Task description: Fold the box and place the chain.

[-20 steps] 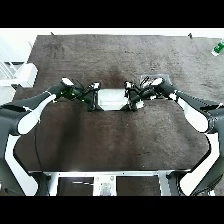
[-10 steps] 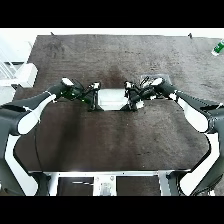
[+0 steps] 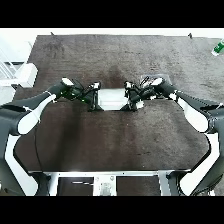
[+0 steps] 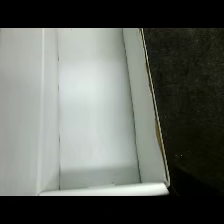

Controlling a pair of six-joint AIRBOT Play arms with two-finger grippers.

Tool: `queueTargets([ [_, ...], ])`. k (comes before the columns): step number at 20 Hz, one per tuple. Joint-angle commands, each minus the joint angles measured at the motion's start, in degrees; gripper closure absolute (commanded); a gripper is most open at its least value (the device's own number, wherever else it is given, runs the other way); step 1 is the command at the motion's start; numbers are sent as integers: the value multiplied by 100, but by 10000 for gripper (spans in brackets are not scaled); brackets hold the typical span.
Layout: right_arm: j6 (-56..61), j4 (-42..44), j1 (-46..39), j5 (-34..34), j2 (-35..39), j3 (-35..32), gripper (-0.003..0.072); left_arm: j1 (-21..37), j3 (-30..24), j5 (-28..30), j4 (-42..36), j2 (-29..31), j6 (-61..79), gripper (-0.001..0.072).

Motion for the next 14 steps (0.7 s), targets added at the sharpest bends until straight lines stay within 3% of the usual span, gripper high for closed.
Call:
queueTargets([
  [1, 0, 20, -4, 2, 11, 4, -28, -2, 4, 4, -11, -4, -2, 183],
  [14, 734, -1231, -302, 2, 511, 4, -34, -2, 4, 4, 9, -4, -2, 182],
])
